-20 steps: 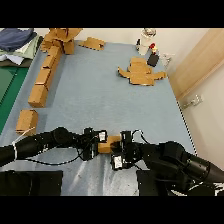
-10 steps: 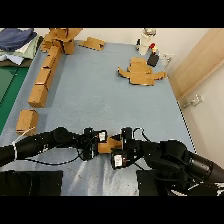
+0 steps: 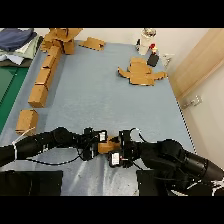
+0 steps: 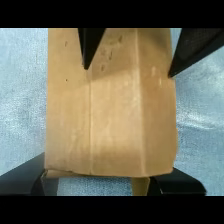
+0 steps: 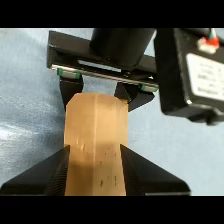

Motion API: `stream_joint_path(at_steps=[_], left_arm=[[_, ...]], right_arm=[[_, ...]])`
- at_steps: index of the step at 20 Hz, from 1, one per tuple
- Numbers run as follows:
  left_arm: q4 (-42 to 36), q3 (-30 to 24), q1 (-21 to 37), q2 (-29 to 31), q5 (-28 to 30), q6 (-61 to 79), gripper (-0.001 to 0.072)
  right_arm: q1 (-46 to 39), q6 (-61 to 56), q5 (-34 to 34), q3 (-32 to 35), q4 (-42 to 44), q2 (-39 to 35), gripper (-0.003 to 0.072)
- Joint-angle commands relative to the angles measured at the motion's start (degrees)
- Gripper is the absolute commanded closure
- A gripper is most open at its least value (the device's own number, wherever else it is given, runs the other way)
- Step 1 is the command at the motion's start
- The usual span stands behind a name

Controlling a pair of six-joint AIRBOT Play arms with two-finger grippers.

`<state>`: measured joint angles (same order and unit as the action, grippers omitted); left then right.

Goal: Fold the box.

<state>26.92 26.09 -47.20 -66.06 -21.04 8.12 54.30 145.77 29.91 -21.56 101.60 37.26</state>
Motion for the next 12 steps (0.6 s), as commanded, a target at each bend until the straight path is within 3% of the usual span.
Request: stream_joint_path(at_steps=[1,3,5,8,10,12], left_arm=[[0.0,0.0,0.0,0.0,0.0,0.0,0.0188],[0.0,0.0,0.0,0.0,0.0,0.0,0.0187],[0.0,0.0,0.0,0.0,0.0,0.0,0.0188],[0.0,0.0,0.0,0.0,0.0,0.0,0.0187],[0.0,0.0,0.0,0.0,0.0,0.0,0.0188],[0.0,0.0,0.0,0.0,0.0,0.0,0.0188]], right_arm=[[0.0,0.0,-1.8,-0.2,-3.1,1.2,0.0222],[0.0,-0.1,-1.7,-0.6,-3.9,1.4,0.0256],[0.0,-0.1,-1.5,-0.9,-3.9,1.4,0.0346],[0.0,-0.1,-1.3,-0.9,-3.9,1.4,0.0357],[0.0,0.0,-1.3,-0.9,-4.0,1.2,0.0427],[0.0,-0.1,-0.8,-1.4,-4.3,1.2,0.0428]])
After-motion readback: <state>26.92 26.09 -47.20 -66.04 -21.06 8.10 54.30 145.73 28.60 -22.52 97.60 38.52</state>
